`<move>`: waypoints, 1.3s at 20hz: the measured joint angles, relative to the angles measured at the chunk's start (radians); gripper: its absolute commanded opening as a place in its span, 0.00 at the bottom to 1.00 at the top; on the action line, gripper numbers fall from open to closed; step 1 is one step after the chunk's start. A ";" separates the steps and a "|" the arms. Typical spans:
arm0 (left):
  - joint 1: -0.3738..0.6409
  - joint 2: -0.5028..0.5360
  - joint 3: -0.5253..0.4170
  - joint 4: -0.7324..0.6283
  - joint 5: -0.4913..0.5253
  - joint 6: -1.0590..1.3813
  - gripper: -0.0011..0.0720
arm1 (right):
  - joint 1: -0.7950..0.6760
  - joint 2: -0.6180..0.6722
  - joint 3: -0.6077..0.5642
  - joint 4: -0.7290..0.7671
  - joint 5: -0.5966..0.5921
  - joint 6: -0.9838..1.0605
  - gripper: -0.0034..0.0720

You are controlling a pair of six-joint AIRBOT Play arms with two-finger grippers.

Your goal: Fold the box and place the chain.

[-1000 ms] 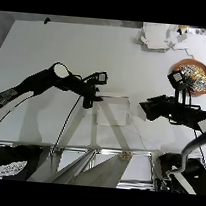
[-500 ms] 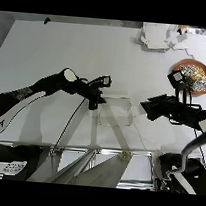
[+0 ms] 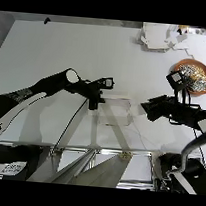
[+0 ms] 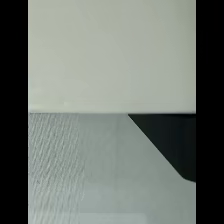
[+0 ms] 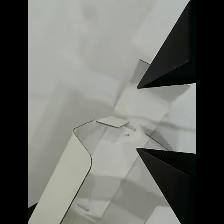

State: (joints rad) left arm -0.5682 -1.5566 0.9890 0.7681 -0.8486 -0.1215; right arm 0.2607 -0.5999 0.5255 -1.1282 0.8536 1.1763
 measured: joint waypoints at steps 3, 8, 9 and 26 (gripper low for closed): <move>-0.023 0.002 0.002 0.010 0.036 -0.008 0.02 | 0.000 -0.012 0.000 -0.011 0.000 0.000 0.60; -0.035 0.002 0.002 0.014 0.059 -0.014 0.02 | 0.000 -0.020 0.000 -0.017 0.000 0.000 0.60; -0.036 0.002 0.002 0.014 0.061 -0.015 0.03 | 0.000 -0.021 0.000 -0.018 0.001 0.000 0.60; -0.037 0.002 0.002 0.014 0.066 -0.018 0.03 | 0.001 -0.033 -0.023 0.080 0.150 -0.477 0.07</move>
State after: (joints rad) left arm -0.6052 -1.5551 0.9909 0.7826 -0.7822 -0.1390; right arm 0.2619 -0.6327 0.5030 -1.0481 1.0031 0.6994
